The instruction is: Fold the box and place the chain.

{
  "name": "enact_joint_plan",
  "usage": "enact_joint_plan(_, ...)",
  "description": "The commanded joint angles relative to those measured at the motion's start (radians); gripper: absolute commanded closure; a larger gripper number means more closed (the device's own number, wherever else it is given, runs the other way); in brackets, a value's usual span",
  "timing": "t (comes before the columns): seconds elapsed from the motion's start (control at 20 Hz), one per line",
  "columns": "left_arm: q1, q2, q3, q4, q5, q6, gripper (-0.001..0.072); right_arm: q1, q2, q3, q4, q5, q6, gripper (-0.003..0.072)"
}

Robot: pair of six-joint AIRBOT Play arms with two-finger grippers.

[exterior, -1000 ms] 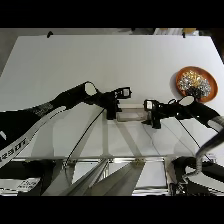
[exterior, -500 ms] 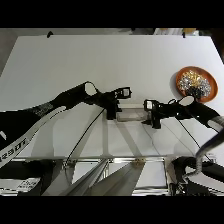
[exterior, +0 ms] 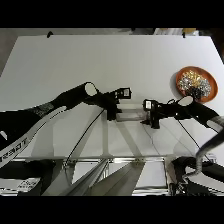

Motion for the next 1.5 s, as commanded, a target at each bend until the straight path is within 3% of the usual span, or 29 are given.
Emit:
enact_joint_plan(0.0, 0.007, 0.024, 0.001, 0.068, -0.024, -0.041, 0.0351, 0.000, 0.002, 0.000, -0.005, 0.002, -0.001, 0.0274)
enact_joint_plan(0.05, 0.011, 0.042, 0.001, 0.109, -0.041, -0.067, 0.0296, 0.000, 0.002, 0.000, -0.005, 0.002, -0.001, 0.0274)
enact_joint_plan(0.4, 0.024, 0.213, 0.001, 0.405, -0.194, -0.349, 0.0302, 0.000, 0.002, 0.000, -0.005, 0.002, -0.001, 0.0274)
enact_joint_plan(0.45, 0.022, 0.237, 0.001, 0.429, -0.223, -0.404, 0.0366, 0.000, 0.002, 0.000, -0.005, 0.002, -0.001, 0.0274)
enact_joint_plan(0.5, 0.016, 0.259, 0.001, 0.432, -0.256, -0.441, 0.0543, 0.000, 0.002, 0.000, -0.005, 0.002, -0.001, 0.0274)
enact_joint_plan(0.55, 0.005, 0.275, 0.001, 0.428, -0.287, -0.452, 0.0653, 0.000, 0.002, 0.000, -0.005, 0.002, -0.001, 0.0274)
enact_joint_plan(0.6, -0.016, 0.283, 0.001, 0.429, -0.316, -0.452, 0.0704, 0.000, 0.002, 0.000, -0.005, 0.002, -0.001, 0.0274)
enact_joint_plan(0.7, -0.068, 0.282, 0.001, 0.397, -0.332, -0.484, 0.0705, 0.000, 0.002, 0.000, -0.005, 0.002, -0.001, 0.0274)
enact_joint_plan(0.8, -0.127, 0.274, 0.000, 0.355, -0.275, -0.489, 0.0705, 0.000, 0.002, 0.000, -0.005, 0.002, -0.001, 0.0274)
enact_joint_plan(1.1, -0.155, 0.221, 0.000, 0.303, 0.174, -0.670, 0.0706, 0.000, 0.002, 0.000, -0.005, 0.002, -0.001, 0.0274)
enact_joint_plan(1.3, -0.121, 0.122, 0.000, 0.304, 0.289, -0.827, 0.0706, 0.000, 0.002, 0.000, -0.005, 0.002, -0.001, 0.0274)
enact_joint_plan(1.45, -0.117, 0.068, 0.000, 0.282, 0.308, -0.859, 0.0703, 0.000, 0.002, 0.000, -0.005, 0.002, -0.001, 0.0274)
